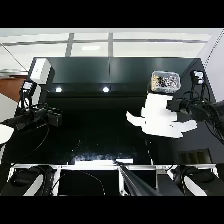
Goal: Fold the box and place the chain.
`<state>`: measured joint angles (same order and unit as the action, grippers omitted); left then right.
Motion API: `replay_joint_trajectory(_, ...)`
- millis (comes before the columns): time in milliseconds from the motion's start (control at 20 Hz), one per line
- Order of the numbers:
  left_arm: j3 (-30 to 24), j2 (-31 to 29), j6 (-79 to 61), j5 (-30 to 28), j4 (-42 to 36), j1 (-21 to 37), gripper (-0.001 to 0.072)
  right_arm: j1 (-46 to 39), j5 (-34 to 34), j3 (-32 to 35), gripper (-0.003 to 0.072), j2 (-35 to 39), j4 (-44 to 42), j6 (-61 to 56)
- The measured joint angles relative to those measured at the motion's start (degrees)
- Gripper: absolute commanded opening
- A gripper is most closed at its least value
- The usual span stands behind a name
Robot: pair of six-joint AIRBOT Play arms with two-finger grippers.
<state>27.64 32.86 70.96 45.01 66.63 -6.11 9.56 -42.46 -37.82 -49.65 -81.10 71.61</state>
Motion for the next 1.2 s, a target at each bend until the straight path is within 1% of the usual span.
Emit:
replay_joint_trajectory(650,0.0,0.0,0.0,0.0,0.0,0.0,0.0029,0.0,0.0,0.0,0.0021,0.0,0.0,0.0)
replay_joint_trajectory(1000,0.0,0.0,0.0,0.0,-0.2,0.0,0.0029,0.0,2.1,0.0,0.0022,0.0,0.0,0.0)
replay_joint_trajectory(1050,0.0,0.0,0.0,-0.5,-0.2,0.0,0.003,0.0,2.2,0.0,0.0032,0.0,0.0,0.0)
replay_joint_trajectory(1100,-0.1,0.0,0.0,-1.9,-0.4,0.0,0.0074,0.0,2.2,0.0,0.0306,0.0,-0.1,0.0)
replay_joint_trajectory(1150,-0.1,0.0,0.0,-3.5,-0.7,0.0,0.0367,0.0,2.1,0.0,0.0708,0.0,-0.1,0.0)
replay_joint_trajectory(1200,-0.1,0.0,0.0,-5.3,-0.9,0.0,0.0694,0.0,1.4,0.0,0.0691,0.0,-0.1,-0.1)
